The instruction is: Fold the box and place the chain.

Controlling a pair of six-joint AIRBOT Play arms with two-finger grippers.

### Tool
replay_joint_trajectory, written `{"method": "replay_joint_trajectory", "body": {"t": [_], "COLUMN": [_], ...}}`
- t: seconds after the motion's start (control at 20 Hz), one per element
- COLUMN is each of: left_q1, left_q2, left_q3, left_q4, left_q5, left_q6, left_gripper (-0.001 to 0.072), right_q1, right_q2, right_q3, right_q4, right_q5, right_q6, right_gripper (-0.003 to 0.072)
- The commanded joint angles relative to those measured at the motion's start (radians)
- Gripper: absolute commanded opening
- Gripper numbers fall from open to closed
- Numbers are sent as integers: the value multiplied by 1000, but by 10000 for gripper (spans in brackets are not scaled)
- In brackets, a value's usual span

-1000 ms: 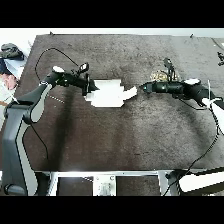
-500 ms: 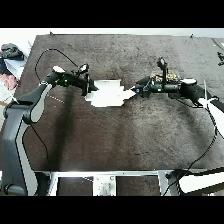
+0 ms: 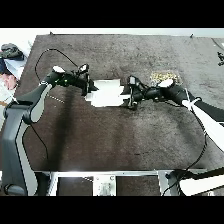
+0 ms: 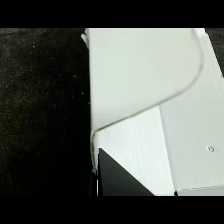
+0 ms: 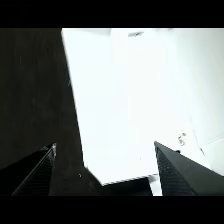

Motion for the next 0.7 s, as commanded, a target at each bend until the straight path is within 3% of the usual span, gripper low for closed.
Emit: {"method": "replay_joint_trajectory", "body": {"t": [0.0, 0.4, 0.65], "left_q1": [1, 1, 1], "left_q2": [-1, -1, -1], "left_q3": [0, 0, 0], "left_q4": [2, 2, 2], "left_q5": [1, 0, 0], "left_q6": [0, 0, 0], "left_gripper": [12, 12, 12], "right_q1": [58, 67, 59], "right_q2": [-4, -71, -64], "right_q3": [0, 0, 1], "right_q4": [-126, -130, -18], "right_q5": [-69, -164, -200], "right_q6": [-10, -10, -11], "right_gripper": [715, 714, 714]}}
